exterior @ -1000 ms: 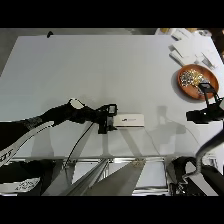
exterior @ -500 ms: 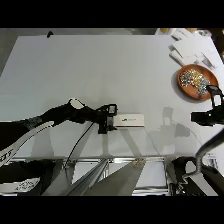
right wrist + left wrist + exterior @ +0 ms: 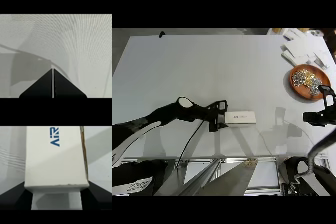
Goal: Fold the box and place the chain.
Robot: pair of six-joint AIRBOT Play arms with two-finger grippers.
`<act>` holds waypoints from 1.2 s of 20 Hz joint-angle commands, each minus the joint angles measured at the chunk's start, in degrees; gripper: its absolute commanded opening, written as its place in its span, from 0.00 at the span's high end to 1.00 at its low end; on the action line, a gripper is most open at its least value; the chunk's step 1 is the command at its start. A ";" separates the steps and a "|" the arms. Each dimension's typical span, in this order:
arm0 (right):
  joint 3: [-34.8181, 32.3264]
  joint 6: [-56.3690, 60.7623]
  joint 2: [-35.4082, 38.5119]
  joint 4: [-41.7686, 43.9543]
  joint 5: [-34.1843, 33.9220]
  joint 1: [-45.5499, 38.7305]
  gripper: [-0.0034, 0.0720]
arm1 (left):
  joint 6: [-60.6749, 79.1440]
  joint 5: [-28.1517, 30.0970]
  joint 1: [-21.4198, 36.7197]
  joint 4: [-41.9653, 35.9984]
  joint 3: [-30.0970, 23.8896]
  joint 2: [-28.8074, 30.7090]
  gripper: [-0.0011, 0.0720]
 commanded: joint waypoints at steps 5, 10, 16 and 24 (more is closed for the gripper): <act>0.04 0.00 0.04 0.00 0.00 -0.04 0.93 | -36.83 -4.37 15.13 25.31 0.07 22.53 0.53; 0.04 0.00 0.04 0.00 -0.02 -0.02 0.93 | -49.46 -6.32 30.49 33.94 0.04 32.63 0.53; 0.04 0.00 0.04 0.00 0.00 -0.04 0.93 | -57.68 -2.12 44.94 40.92 0.00 34.01 0.53; 0.04 0.00 0.04 0.00 0.00 -0.04 0.93 | -57.70 3.04 52.59 43.10 -0.17 33.09 0.50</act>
